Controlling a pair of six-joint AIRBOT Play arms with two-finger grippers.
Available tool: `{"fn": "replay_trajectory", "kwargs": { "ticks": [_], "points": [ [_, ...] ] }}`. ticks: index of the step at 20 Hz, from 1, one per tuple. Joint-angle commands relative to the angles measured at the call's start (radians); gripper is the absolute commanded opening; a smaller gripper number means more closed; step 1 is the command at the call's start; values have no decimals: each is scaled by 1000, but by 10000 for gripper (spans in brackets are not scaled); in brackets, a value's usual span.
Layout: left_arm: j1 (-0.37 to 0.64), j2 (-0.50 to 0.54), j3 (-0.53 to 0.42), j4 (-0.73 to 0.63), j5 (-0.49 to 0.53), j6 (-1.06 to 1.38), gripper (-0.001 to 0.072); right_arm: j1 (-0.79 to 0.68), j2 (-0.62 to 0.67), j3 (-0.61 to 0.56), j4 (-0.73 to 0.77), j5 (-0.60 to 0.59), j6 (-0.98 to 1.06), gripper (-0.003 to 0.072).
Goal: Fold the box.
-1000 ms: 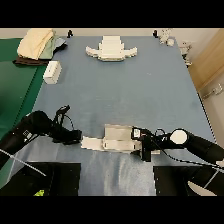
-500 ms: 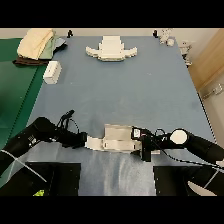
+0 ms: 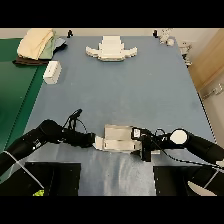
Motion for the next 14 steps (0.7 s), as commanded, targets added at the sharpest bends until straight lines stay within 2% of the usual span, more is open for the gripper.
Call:
{"fn": "replay_trajectory", "kwargs": {
  "ticks": [1,3,4,5,8,12,14],
  "points": [
    [-14,0,53,26,-26,5,13,0,1,0,0,0,0,446],
    [-14,0,98,107,-78,-38,16,0,1,0,0,0,0,446],
    [-14,0,121,160,-106,-76,134,0,1,0,0,0,0,446],
    [-14,0,143,207,-127,-131,404,0,1,0,0,0,0,446],
    [-14,0,182,224,-139,-157,420,0,1,0,0,0,0,446],
    [-16,-2,194,101,-132,-138,421,0,1,0,0,0,0,446],
    [-16,-2,190,93,-111,-137,421,0,1,0,0,0,0,446]
  ]
}}
